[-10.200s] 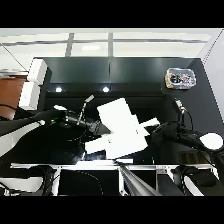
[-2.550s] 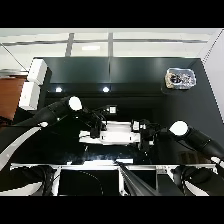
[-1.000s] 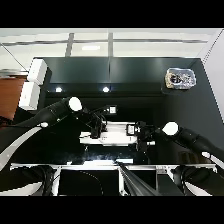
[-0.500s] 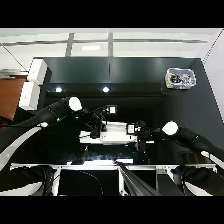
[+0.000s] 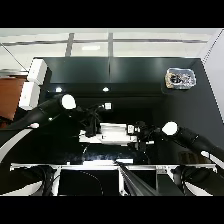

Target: Fold the box and place the chain.

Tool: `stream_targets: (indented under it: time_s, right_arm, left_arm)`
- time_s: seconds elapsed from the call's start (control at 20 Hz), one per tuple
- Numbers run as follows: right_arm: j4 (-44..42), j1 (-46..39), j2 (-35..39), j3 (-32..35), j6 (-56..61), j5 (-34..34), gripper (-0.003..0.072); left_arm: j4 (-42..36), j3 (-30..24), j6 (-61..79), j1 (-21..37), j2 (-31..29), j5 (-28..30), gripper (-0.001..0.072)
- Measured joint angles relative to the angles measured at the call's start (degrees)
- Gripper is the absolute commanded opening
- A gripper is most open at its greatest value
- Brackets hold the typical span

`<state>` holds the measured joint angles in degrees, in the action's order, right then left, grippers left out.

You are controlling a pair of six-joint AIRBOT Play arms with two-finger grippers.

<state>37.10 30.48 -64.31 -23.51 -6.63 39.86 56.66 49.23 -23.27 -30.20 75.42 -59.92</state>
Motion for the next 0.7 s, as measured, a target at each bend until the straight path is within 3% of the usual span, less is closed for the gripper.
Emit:
stream_targets:
  time_s: [0.05,0.1,0.15,0.2,0.5,0.6,0.7]
  right_arm:
    - [0.00,0.00,0.00,0.00,0.00,0.00,0.0477]
    - [0.02,0.00,0.00,0.00,0.02,-0.02,0.0477]
    - [0.02,0.00,0.00,0.00,0.07,-0.02,0.0477]
    - [0.02,0.00,0.00,0.00,0.09,-0.02,0.0477]
    - [0.02,0.00,0.00,0.00,0.13,-0.04,0.0477]
    - [0.02,0.00,0.00,0.00,0.13,-0.07,0.0477]
    - [0.02,0.00,0.00,0.00,0.13,-0.13,0.0477]
  left_arm:
    - [2.10,0.00,-2.69,0.81,-1.20,-1.18,0.0497]
    - [3.78,0.00,-5.14,1.62,-2.27,-2.67,0.0374]
    - [5.11,0.00,-7.91,2.58,-3.43,-4.33,0.0115]
    - [6.16,0.00,-10.58,3.61,-4.39,-6.25,0.0028]
    - [7.69,-0.33,-22.67,9.81,-7.32,-20.57,0.0025]
    - [3.85,-1.64,-25.53,10.14,-8.24,-23.32,0.0025]
    - [-1.86,-4.28,-27.23,10.01,-10.40,-22.38,0.0026]
